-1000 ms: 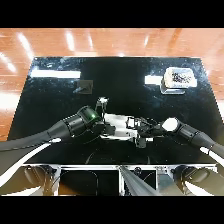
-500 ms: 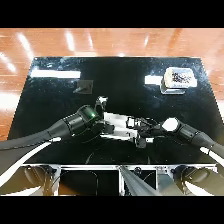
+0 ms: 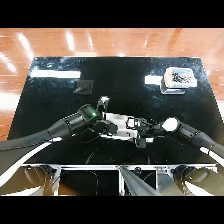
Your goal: Fold the box and place the chain.
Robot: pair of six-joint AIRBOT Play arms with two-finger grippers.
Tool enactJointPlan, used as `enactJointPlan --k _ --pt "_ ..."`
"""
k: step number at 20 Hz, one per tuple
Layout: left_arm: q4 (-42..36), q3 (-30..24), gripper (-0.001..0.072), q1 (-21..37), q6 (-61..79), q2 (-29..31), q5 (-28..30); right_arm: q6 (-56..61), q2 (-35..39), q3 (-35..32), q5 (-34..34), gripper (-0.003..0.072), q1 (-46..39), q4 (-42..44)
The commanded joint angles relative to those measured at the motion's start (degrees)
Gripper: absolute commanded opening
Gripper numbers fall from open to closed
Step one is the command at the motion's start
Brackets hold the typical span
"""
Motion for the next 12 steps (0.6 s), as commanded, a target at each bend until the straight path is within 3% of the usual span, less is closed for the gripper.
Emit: enactJointPlan --k 1,2,4,5,8,9,11,12 --pt "2.32 0.39 0.0535 0.04 -0.11 0.04 1.66 0.07 -0.02 0.02 0.02 0.0483 0.04 0.04" --pt "2.91 0.39 0.0529 0.04 -0.13 0.04 2.12 0.07 -0.02 0.02 0.02 0.0483 0.04 0.04" --pt "2.86 0.39 0.0313 0.02 -0.11 -0.13 0.96 0.07 -0.02 0.02 0.02 0.0483 0.04 0.04" --pt "2.86 0.37 0.0257 0.02 -0.11 -0.31 -0.2 0.07 -0.02 0.02 0.02 0.0483 0.04 0.04" --pt "2.62 0.37 0.0194 0.02 -0.09 -1.05 0.0 0.07 -0.02 0.02 0.02 0.0482 0.04 0.04" --pt "2.64 0.37 0.0043 0.02 -0.07 -1.11 0.09 0.07 -0.02 0.02 0.02 0.0483 0.04 0.2" --pt "2.47 0.39 0.0017 0.02 -0.09 -1.07 0.09 0.07 0.0 0.02 0.07 0.0483 0.02 0.52" --pt "2.4 0.42 0.0017 0.02 -0.09 -1.07 0.22 0.61 0.0 0.02 0.07 0.052 0.02 0.48"
